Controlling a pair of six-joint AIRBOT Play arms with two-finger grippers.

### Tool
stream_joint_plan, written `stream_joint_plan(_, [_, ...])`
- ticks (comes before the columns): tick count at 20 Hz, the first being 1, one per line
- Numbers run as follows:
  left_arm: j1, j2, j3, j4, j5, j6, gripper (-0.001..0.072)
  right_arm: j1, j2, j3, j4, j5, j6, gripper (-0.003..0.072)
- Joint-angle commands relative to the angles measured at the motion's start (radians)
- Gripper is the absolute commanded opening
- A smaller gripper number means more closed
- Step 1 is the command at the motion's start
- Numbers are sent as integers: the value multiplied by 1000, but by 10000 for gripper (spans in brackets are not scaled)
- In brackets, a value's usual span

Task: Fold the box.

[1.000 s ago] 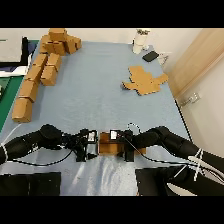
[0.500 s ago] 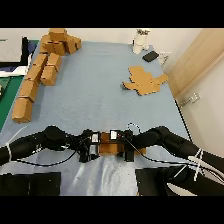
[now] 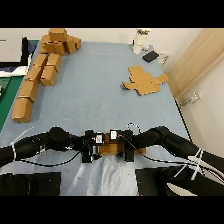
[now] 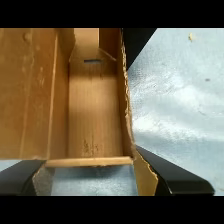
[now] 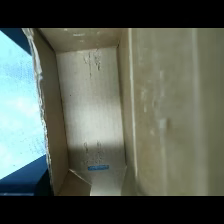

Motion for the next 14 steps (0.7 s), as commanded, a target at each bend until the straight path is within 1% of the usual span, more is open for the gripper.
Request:
stream_joint_plan(1, [-11, -2, 1, 29, 35, -42, 692, 0, 0, 0, 1, 0, 0, 540])
stream_joint_plan(12, [-30, -17, 19, 34, 34, -76, 692, 0, 1, 0, 0, 0, 0, 540])
stream_joint_plan(14, [-30, -17, 19, 59, 32, -98, 692, 0, 0, 0, 1, 0, 0, 540])
